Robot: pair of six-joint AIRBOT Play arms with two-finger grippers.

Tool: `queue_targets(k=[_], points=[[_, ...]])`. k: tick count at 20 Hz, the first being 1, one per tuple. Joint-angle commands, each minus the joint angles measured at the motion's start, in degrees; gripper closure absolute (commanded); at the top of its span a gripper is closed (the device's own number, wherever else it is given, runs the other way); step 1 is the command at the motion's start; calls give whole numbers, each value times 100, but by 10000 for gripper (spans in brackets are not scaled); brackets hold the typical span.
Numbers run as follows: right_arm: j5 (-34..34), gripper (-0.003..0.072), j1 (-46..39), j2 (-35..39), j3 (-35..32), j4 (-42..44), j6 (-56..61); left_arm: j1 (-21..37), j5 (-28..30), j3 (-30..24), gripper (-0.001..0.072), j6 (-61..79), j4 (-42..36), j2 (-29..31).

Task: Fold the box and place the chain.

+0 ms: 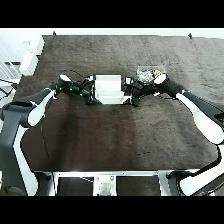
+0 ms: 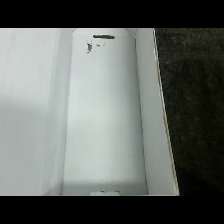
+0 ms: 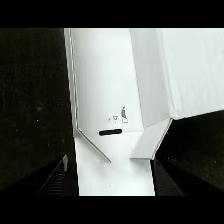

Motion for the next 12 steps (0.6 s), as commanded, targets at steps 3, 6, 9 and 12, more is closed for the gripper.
queue_targets(k=[3, 6, 9, 12], points=[[-186, 139, 26, -81, 15, 280, -26, 0, 2, 0, 314, -2, 0, 0], [-186, 289, 68, -81, 15, 358, -28, 0, 2, 0, 314, -2, -2, 0], [-214, 354, 221, -85, 15, 385, -31, 0, 0, 0, 314, -2, -37, 0], [-560, 404, 385, -98, 15, 472, -28, 0, 0, 0, 314, -2, -44, 0]])
